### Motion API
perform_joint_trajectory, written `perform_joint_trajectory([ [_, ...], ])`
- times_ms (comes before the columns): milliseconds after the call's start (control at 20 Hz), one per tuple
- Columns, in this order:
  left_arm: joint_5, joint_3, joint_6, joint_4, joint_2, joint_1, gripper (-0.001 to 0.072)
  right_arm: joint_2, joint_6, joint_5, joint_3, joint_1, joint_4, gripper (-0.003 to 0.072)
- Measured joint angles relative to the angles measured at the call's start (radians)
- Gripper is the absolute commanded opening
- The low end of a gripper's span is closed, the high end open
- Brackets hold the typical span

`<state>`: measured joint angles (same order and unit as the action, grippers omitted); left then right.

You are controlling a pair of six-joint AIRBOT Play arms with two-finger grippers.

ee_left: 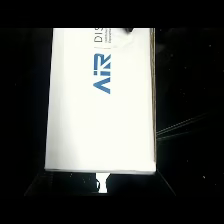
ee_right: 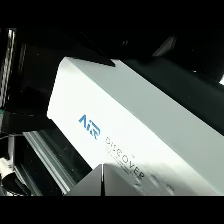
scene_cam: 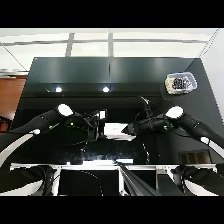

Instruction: Fold the box and place the chain.

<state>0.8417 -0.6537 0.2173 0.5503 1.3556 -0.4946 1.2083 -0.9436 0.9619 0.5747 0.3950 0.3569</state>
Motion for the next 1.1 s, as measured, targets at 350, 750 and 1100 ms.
perform_joint_trajectory([
  [350,0.000,0.000,0.000,0.000,0.000,0.000,0.0484,0.016,-0.023,-0.026,0.000,0.000,0.052,0.0005],
  [750,0.000,0.000,-0.002,-0.001,0.000,0.001,0.0510,-0.091,0.019,0.116,0.069,-0.060,0.089,0.0005],
  [1100,0.008,-0.001,-0.085,0.133,-0.084,0.005,0.0720,-0.351,-0.072,0.266,0.092,-0.311,0.233,0.0006],
])
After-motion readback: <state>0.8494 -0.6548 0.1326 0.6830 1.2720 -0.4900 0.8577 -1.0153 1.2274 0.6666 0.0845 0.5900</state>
